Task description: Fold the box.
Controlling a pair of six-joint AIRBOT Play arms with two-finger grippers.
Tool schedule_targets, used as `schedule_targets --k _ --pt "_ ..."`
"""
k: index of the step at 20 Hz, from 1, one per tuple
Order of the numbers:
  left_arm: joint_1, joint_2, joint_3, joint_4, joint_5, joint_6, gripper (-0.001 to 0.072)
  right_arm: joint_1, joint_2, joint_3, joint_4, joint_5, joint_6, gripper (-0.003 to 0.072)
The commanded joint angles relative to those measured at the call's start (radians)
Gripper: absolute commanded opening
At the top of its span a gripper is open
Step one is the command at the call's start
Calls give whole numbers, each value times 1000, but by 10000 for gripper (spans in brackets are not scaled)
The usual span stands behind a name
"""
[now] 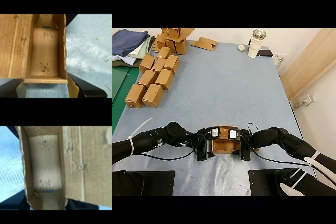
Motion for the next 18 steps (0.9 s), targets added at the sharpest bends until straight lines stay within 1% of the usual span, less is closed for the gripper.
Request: schedule_targets --k 1,11,12,13,14,18 --pt "-13 -4 1 -5 -7 18 693 -1 0 0 1 3 3 484" --pt "-13 -5 1 -9 5 52 691 -1 0 0 1 3 3 484" --pt "-13 -5 1 -13 8 52 629 -1 0 0 0 3 3 484" --pt "-13 -5 1 -13 18 52 527 -1 0 0 1 3 3 484" --pt "-13 -5 1 -14 24 52 518 -1 0 0 0 3 3 483" --pt "-13 -6 1 -21 31 51 518 -1 0 0 0 3 3 484"
